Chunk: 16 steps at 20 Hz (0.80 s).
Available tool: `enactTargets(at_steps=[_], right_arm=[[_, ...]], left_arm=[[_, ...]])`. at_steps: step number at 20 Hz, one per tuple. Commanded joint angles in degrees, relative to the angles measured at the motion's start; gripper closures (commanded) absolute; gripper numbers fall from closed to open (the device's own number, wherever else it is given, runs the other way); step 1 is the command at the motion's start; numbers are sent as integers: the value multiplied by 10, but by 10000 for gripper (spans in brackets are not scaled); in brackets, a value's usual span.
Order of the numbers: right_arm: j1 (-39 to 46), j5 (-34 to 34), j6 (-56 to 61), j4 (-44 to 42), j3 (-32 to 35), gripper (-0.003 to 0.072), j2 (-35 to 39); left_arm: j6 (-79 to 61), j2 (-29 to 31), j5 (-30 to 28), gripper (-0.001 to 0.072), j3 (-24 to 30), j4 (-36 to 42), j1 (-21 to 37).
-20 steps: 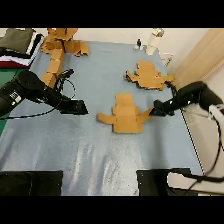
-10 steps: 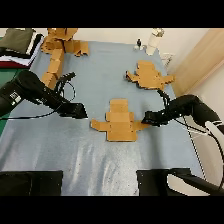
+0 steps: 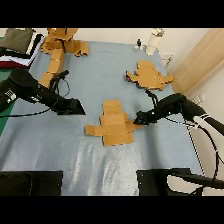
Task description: Fold the box.
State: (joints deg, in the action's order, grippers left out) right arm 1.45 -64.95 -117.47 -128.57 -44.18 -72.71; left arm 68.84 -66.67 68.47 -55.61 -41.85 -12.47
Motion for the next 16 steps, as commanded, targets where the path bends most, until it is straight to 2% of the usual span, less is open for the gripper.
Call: enactTargets(at_steps=[1,6,9,12,16], right_arm=[[-51,2,-58,-36,10,687,13],[-131,130,-96,-58,87,688,109],[-149,140,-96,-59,104,687,137],[-155,140,-96,-61,106,687,139],[-155,140,-96,-63,106,687,139]], left_arm=[[-31,-19,35,118,7,55,43],[-50,-58,9,118,68,62,52],[-81,-69,-25,118,96,96,52],[-114,-101,-30,118,97,139,41],[-181,-156,-66,118,97,223,23]])
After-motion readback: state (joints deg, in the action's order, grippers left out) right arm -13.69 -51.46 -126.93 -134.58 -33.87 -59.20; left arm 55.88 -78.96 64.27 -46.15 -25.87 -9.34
